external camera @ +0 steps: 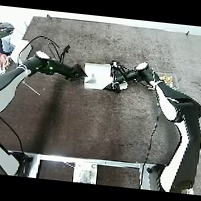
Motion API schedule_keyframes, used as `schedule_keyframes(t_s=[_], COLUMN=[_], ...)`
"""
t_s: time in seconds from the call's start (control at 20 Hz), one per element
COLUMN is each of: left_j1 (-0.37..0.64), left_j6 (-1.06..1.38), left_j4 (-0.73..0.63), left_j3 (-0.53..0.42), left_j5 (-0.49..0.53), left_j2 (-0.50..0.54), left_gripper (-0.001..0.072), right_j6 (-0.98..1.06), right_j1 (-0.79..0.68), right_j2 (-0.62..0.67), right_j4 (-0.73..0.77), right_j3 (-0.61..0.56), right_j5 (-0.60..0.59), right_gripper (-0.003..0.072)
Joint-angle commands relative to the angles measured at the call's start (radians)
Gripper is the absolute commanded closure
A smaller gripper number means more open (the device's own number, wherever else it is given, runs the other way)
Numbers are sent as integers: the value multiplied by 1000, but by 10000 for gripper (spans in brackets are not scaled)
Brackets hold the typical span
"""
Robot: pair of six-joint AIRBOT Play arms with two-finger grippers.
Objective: Fold the box and place the chain.
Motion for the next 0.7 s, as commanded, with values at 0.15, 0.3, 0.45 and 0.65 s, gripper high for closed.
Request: schedule_keyframes(t_s=[0.15, 0.3, 0.45, 0.65], left_j1=[-45, -88, -115, -136], left_j6=[-250, -377, -472, -577], left_j4=[246, 410, 501, 515], left_j3=[86, 141, 174, 174], left_j5=[13, 13, 14, 57], left_j2=[1, 1, 0, 0], left_gripper=[359, 359, 359, 359], right_j6=[0, 0, 0, 0], right_j1=[0, 0, 0, 0], right_j2=[0, 0, 0, 0], right_j4=[0, 0, 0, 0], right_j3=[0, 0, 0, 0], right_j5=[0, 0, 1, 0], right_gripper=[387, 387, 387, 387])
